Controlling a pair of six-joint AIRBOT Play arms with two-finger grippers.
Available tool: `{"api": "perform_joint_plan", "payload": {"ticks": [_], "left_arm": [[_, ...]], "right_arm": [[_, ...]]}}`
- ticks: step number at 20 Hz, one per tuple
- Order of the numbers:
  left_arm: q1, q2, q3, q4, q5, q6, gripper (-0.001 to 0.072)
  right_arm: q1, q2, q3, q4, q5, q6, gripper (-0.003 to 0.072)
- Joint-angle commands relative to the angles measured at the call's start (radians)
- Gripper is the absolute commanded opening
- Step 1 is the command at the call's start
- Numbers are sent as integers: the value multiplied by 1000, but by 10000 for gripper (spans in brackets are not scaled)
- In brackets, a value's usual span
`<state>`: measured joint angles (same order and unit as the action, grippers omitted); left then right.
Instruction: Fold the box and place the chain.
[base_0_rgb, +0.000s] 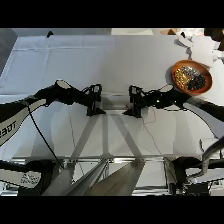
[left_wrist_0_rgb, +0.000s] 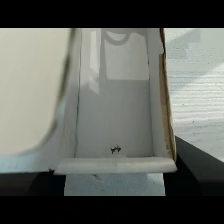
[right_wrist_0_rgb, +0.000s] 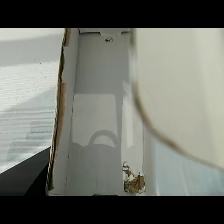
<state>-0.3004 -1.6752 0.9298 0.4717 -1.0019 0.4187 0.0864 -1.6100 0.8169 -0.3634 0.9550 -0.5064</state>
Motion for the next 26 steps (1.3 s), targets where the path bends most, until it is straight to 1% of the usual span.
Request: {"api": "perform_joint_plan", "payload": {"ticks": [1,2,3,5,8,13,16,18,22,25,26], "left_arm": [[0,0,1,0,0,0,326],[0,0,1,0,0,0,326],[0,0,1,0,0,0,326],[0,0,1,0,0,0,326],[0,0,1,0,0,0,326],[0,0,1,0,0,0,326],[0,0,1,0,0,0,326],[0,0,1,0,0,0,326],[0,0,1,0,0,0,326],[0,0,1,0,0,0,326],[0,0,1,0,0,0,326]], "right_arm": [[2,0,0,14,3,0,516],[2,0,0,17,3,4,517],[2,0,0,16,3,10,546],[2,0,0,16,0,8,698],[1,17,0,-31,0,8,698],[0,82,0,-169,-15,13,697],[0,130,0,-203,-21,61,696],[0,163,0,-264,-31,85,694],[1,214,0,-459,-30,225,693],[1,243,0,-541,-20,313,686],[1,257,0,-557,-8,342,666]]}}
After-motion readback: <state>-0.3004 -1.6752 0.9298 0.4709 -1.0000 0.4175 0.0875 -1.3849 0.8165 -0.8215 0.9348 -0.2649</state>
